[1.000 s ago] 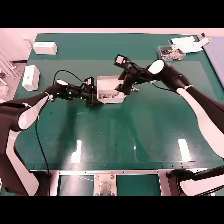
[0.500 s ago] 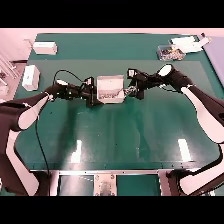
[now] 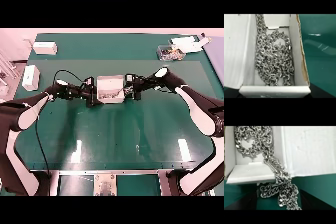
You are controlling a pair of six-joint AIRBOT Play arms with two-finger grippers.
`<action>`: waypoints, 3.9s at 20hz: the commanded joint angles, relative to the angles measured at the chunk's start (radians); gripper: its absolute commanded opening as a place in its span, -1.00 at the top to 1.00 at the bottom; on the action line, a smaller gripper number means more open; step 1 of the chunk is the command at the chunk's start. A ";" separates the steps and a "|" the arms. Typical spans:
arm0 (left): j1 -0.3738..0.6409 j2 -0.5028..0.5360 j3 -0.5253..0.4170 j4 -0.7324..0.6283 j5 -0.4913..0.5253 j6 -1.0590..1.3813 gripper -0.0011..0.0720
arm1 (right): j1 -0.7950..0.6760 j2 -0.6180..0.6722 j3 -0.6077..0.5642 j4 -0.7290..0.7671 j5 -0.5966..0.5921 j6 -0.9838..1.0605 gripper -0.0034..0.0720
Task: Fold the box and place the chain.
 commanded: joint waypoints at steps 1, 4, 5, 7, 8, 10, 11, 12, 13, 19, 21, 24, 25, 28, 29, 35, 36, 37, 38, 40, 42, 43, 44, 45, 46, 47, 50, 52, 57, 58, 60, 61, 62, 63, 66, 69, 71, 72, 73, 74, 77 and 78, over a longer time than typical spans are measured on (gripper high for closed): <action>0.000 0.000 0.000 0.000 0.000 0.000 -0.32 | 0.002 -0.023 0.011 0.018 0.003 -0.012 -0.72; 0.000 0.000 0.000 0.000 0.000 0.000 -0.31 | 0.002 -0.040 0.020 0.017 0.005 0.000 -0.72; 0.000 0.000 0.000 0.000 0.000 0.000 -0.31 | 0.002 -0.052 0.034 0.014 0.007 0.018 -0.71; 0.000 0.000 0.000 0.000 0.000 0.000 -0.31 | 0.003 -0.074 0.063 0.014 0.033 0.042 -0.71; 0.000 0.000 0.000 0.000 0.000 0.000 -0.31 | 0.004 -0.085 0.080 0.004 0.051 0.072 -0.71; 0.000 0.000 0.000 0.000 0.000 0.000 -0.31 | 0.005 -0.092 0.098 -0.017 0.077 0.109 -0.70; 0.000 0.000 0.000 0.000 0.000 0.000 -0.31 | 0.005 -0.092 0.103 -0.035 0.097 0.128 -0.69; 0.000 0.000 0.000 0.000 0.000 0.000 -0.31 | 0.005 -0.091 0.104 -0.057 0.121 0.150 -0.64; 0.000 0.000 0.000 0.000 0.000 0.000 -0.32 | 0.005 -0.091 0.104 -0.080 0.144 0.174 -0.64; 0.000 0.000 0.000 0.000 0.000 0.000 -0.31 | -0.001 -0.091 0.104 -0.183 0.171 0.245 0.26; 0.000 0.000 0.000 0.000 0.000 0.000 -0.31 | -0.001 -0.091 0.104 -0.184 0.171 0.246 0.76; 0.000 0.000 0.000 0.000 0.000 0.000 -0.31 | -0.001 -0.084 0.117 -0.181 0.171 0.284 0.88; 0.000 0.000 0.000 0.000 0.000 0.000 -0.31 | 0.000 -0.075 0.123 -0.175 0.170 0.310 0.89; 0.000 0.000 0.000 0.000 0.000 0.000 -0.31 | 0.000 -0.012 0.131 -0.152 0.171 0.363 0.88; 0.000 0.000 0.000 0.000 0.000 0.000 -0.31 | 0.000 0.014 0.131 -0.140 0.171 0.375 0.89; 0.000 0.000 0.000 0.000 0.000 0.000 -0.32 | 0.002 0.176 0.131 -0.061 0.171 0.441 0.89; 0.000 0.000 0.000 0.000 0.000 0.000 -0.31 | 0.002 0.200 0.131 -0.061 0.171 0.457 0.89; 0.000 0.000 0.000 0.000 0.000 0.000 -0.31 | 0.005 0.222 0.131 -0.061 0.171 0.469 0.89; 0.000 0.000 0.000 0.000 0.000 0.000 -0.31 | 0.013 0.247 0.131 -0.061 0.170 0.484 0.89; 0.000 0.000 0.000 0.000 0.000 0.000 -0.31 | 0.039 0.291 0.132 -0.030 0.170 0.485 0.89; 0.000 0.000 0.000 0.000 0.000 0.000 -0.31 | 0.073 0.317 0.134 0.024 0.162 0.485 0.89; 0.000 0.000 0.000 0.000 0.000 0.000 -0.31 | 0.092 0.322 0.135 0.037 0.159 0.484 0.89; 0.000 0.000 0.000 0.000 0.000 0.000 -0.31 | 0.112 0.322 0.135 0.035 0.155 0.484 0.89; 0.000 0.000 0.000 0.000 0.000 0.000 -0.31 | 0.128 0.318 0.135 0.033 0.155 0.484 0.89; 0.000 0.000 0.000 0.000 0.000 0.000 -0.31 | 0.140 0.308 0.135 0.033 0.150 0.484 0.89; 0.000 0.000 0.000 0.000 0.000 0.000 -0.32 | 0.145 0.295 0.134 0.033 0.141 0.484 0.89; 0.000 0.000 0.000 0.000 0.000 0.000 -0.31 | 0.145 0.243 0.134 0.032 0.085 0.484 0.89; 0.000 0.000 0.000 0.000 0.000 0.000 -0.31 | 0.145 0.207 0.134 0.033 0.080 0.484 0.89; 0.000 0.000 0.000 0.000 0.000 0.000 -0.31 | 0.146 0.129 0.100 0.023 0.111 0.500 -0.12; 0.000 0.000 0.000 0.000 0.000 0.000 -0.31 | 0.145 0.126 0.091 0.014 0.110 0.499 -0.62; 0.000 0.000 0.000 0.000 0.000 0.000 -0.31 | 0.140 0.130 0.106 0.009 0.108 0.499 -0.62; 0.000 0.000 0.000 0.000 -0.001 0.000 -0.31 | 0.137 0.134 0.122 0.011 0.107 0.499 -0.62; 0.000 0.000 0.000 0.000 0.000 0.000 -0.32 | 0.135 0.138 0.143 0.011 0.106 0.500 -0.62; 0.000 0.000 0.000 0.000 0.000 0.000 -0.31 | 0.134 0.141 0.170 0.014 0.102 0.497 -0.62; 0.000 0.000 0.000 0.000 0.000 0.000 -0.32 | 0.129 0.143 0.267 0.018 0.001 0.489 -0.62; 0.000 0.000 0.000 0.000 0.000 0.000 -0.32 | 0.117 0.140 0.319 0.045 -0.167 0.480 -0.34; 0.000 0.000 0.000 0.000 0.001 0.000 -0.31 | 0.109 0.114 0.320 0.044 -0.206 0.480 -0.24; 0.000 0.000 0.000 0.000 0.000 0.000 -0.31 | 0.106 0.092 0.320 0.042 -0.205 0.474 -0.18; 0.000 0.000 0.000 0.000 0.000 0.000 -0.31 | 0.101 0.066 0.320 0.044 -0.204 0.472 -0.17; 0.000 0.000 0.000 0.000 0.000 0.000 -0.31 | 0.098 0.042 0.320 0.043 -0.201 0.472 -0.17; 0.000 0.000 0.000 0.000 0.000 0.000 -0.31 | 0.098 -0.009 0.320 0.044 -0.082 0.473 -0.17; 0.000 0.000 0.000 0.000 0.000 0.000 -0.31 | 0.098 -0.016 0.319 0.043 -0.019 0.473 -0.17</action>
